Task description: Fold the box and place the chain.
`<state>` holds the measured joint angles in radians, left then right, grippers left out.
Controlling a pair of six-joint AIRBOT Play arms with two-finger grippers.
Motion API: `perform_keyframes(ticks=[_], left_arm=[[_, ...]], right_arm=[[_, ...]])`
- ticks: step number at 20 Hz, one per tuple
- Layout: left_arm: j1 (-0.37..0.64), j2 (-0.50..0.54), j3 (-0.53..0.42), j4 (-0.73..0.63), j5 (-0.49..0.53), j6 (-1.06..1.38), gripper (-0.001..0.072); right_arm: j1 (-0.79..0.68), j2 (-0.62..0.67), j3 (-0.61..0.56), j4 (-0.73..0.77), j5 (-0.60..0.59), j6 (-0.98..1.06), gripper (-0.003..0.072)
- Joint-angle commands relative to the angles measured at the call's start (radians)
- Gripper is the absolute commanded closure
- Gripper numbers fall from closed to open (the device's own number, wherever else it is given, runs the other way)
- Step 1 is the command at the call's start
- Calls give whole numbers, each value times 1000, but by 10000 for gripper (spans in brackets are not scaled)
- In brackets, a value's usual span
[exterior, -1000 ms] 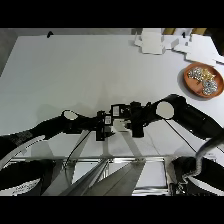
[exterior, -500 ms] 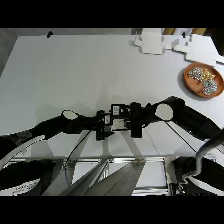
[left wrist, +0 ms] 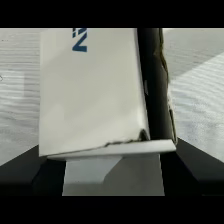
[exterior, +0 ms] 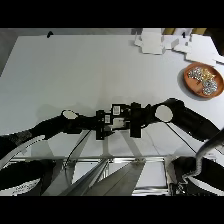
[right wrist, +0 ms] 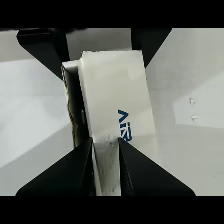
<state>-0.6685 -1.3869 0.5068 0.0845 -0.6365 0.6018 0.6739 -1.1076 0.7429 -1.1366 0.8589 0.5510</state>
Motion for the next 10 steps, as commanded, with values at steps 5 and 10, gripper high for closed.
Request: perform_keyframes(ticks=[5, 10], left_arm=[[-1, 0, 0, 2, -3, 0, 434], [-1, 0, 0, 2, -3, 0, 434]], right_arm=[[0, -1, -20, 10, 21, 2, 482], [0, 2, -20, 32, 18, 2, 359]])
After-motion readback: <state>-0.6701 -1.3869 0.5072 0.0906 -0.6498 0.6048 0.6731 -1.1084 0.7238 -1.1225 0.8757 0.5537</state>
